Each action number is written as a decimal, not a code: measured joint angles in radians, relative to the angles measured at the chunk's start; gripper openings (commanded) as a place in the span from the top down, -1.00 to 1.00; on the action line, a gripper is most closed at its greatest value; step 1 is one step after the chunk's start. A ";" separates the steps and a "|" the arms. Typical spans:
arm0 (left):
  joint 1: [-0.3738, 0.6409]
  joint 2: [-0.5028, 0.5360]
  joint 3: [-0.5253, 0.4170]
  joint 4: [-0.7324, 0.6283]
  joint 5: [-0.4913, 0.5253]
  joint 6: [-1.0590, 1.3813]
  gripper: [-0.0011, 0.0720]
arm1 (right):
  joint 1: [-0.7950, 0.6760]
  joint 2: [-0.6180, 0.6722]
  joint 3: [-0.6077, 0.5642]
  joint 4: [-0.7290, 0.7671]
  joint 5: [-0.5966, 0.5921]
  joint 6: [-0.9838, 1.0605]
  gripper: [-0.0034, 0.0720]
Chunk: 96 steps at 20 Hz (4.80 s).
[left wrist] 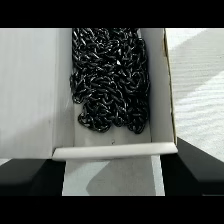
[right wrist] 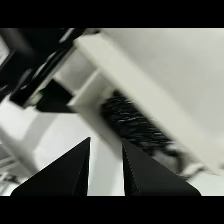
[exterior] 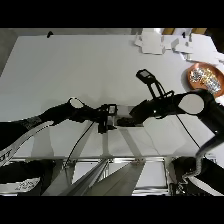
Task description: Fold the box and place the chain.
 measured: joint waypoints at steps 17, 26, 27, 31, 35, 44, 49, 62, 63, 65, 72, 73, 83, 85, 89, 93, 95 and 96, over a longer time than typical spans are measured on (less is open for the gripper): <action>0.000 0.000 0.000 0.000 0.000 0.000 0.40 | -0.268 -0.160 -0.088 -0.315 -0.006 0.111 0.12; 0.000 0.000 0.000 0.000 0.000 0.000 0.40 | -0.270 -0.289 -0.099 -0.320 -0.069 0.137 0.13; 0.000 0.000 0.000 0.000 0.000 0.000 0.40 | -0.270 -0.300 -0.099 -0.320 -0.076 0.137 0.13; 0.000 0.000 0.000 0.000 0.000 0.000 0.40 | -0.270 -0.327 -0.099 -0.320 -0.109 0.139 0.16; 0.000 0.000 0.000 0.000 0.000 0.000 0.40 | -0.270 -0.335 -0.099 -0.320 -0.136 0.140 0.37; 0.000 0.000 0.000 0.000 0.000 0.000 0.40 | -0.269 -0.335 -0.099 -0.314 -0.082 0.162 0.88; 0.000 0.000 0.000 0.000 0.000 0.000 0.40 | -0.233 -0.238 -0.100 -0.317 -0.028 0.127 0.88; 0.000 0.000 0.000 0.000 0.000 0.000 0.40 | -0.120 0.247 -0.100 -0.066 0.093 0.020 0.88; 0.000 0.000 0.000 0.000 0.000 0.000 0.40 | -0.119 0.262 -0.100 -0.020 0.097 0.003 0.88; 0.000 0.000 0.000 0.000 0.000 0.000 0.40 | -0.117 0.278 -0.100 0.071 0.088 -0.034 0.88; 0.000 0.000 0.000 0.000 0.000 0.000 0.40 | -0.107 0.194 -0.100 0.317 0.008 -0.180 0.88; 0.000 0.000 0.000 0.000 0.000 0.000 0.40 | -0.098 0.165 -0.100 0.332 -0.001 -0.204 0.88; 0.000 0.000 0.000 0.000 0.000 0.000 0.40 | 0.003 -0.066 -0.062 0.264 -0.053 -0.292 0.58; 0.000 0.000 0.000 0.000 0.000 0.000 0.40 | 0.006 -0.082 0.002 0.232 -0.027 -0.320 0.62; 0.000 0.000 0.000 0.000 0.000 0.000 0.40 | -0.015 -0.137 0.155 0.110 0.003 -0.352 0.85; 0.000 0.000 0.000 0.000 0.000 0.000 0.40 | -0.074 -0.216 0.209 0.018 0.016 -0.389 0.88; 0.000 0.000 0.000 0.000 0.000 0.000 0.40 | -0.091 -0.251 0.214 0.004 0.051 -0.439 0.88; 0.000 0.000 0.000 0.000 0.000 0.000 0.40 | -0.097 -0.264 0.210 0.003 0.063 -0.467 0.88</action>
